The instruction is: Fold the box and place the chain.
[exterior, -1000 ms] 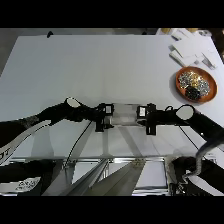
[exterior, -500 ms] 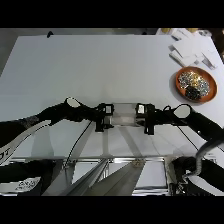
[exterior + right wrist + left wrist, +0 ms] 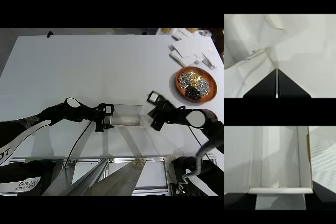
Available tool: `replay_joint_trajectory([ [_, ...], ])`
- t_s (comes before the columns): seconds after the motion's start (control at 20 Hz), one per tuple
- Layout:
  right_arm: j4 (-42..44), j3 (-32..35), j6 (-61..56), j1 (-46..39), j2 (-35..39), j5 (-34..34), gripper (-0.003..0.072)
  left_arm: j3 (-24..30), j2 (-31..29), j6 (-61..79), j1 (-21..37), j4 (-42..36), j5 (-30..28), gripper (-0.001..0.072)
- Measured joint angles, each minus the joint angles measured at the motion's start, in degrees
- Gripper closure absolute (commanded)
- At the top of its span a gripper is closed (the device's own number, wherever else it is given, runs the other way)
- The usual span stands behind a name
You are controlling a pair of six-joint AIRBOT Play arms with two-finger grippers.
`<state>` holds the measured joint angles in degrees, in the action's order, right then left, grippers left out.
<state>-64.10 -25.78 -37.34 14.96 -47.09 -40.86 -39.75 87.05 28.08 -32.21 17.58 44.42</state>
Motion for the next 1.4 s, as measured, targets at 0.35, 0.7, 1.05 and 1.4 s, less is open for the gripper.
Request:
replay_joint_trajectory([
  [0.35, -2.5, 0.0, -23.4, -11.4, -0.1, -4.8, 0.0666, 0.0, 0.0, 0.0, 0.0, 0.0, 0.0, 0.0599],
  [0.7, 8.8, 0.0, -29.0, -13.6, -13.1, -15.0, 0.0666, 0.0, 0.0, 0.0, 0.0, 0.0, 0.0, 0.0599],
  [1.05, 15.4, 0.0, -28.0, -13.9, -16.4, -15.5, 0.0554, 0.0, 0.0, 0.0, 0.0, 0.0, 0.0, 0.0599],
  [1.4, 20.9, 0.0, -23.9, -13.9, -11.6, -16.7, 0.0401, 0.0, 0.0, 0.0, 0.0, 0.0, 0.0, 0.0599],
])
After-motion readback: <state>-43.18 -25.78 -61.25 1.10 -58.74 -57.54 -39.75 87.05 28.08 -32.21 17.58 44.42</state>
